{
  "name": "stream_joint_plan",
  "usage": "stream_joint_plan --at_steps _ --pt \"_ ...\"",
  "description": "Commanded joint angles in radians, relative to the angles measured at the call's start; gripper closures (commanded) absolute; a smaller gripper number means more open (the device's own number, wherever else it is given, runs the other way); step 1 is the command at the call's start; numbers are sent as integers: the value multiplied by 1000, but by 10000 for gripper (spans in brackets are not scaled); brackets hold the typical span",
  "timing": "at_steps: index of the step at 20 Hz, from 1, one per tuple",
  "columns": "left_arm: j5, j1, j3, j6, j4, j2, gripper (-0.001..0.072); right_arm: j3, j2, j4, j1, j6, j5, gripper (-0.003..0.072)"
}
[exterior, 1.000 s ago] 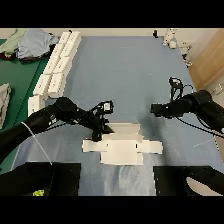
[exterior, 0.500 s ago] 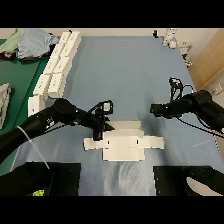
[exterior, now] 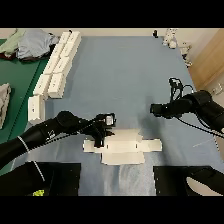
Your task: Fold the box.
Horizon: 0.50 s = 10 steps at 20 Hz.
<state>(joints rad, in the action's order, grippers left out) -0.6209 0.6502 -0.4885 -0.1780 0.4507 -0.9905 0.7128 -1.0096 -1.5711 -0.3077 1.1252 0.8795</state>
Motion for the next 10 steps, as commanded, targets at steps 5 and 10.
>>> stream_joint_plan --at_steps 5,10 --pt "-28 5 33 -7 2 3 698 0 0 -3 0 0 0 404" --pt "-115 5 33 -5 2 3 698 0 0 -8 0 0 0 404"
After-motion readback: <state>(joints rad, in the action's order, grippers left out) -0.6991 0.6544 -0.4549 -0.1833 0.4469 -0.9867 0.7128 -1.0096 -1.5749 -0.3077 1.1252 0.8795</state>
